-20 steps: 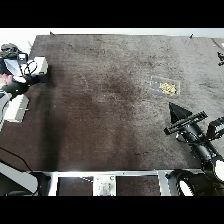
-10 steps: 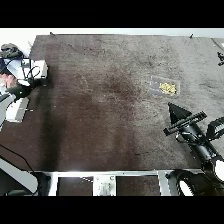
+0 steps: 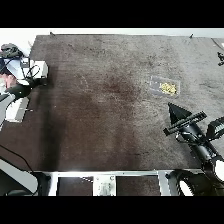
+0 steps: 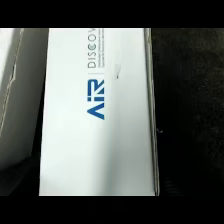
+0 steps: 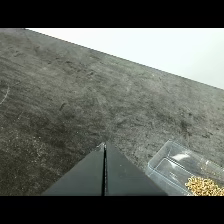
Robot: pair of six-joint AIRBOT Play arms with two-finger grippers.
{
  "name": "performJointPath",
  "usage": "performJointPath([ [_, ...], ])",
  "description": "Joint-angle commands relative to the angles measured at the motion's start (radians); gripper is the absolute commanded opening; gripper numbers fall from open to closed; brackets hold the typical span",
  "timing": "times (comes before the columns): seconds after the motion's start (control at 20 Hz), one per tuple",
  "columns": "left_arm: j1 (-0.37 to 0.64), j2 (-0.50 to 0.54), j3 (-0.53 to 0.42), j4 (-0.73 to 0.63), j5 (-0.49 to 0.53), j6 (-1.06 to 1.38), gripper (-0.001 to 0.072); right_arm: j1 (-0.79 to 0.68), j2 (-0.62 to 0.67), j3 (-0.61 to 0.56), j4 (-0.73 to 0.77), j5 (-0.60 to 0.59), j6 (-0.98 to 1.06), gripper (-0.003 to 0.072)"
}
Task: Fold the box and place the chain.
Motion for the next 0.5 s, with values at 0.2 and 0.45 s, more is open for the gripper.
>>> performJointPath([
  [0.2,-0.001,0.178,0.000,-0.006,-0.058,-0.002,0.0707,0.001,0.000,0.000,-0.001,-0.001,0.000,-0.0009],
  [0.45,-0.001,0.401,0.000,-0.006,-0.232,-0.002,0.0243,0.001,0.000,0.000,-0.001,-0.005,-0.001,-0.0009],
])
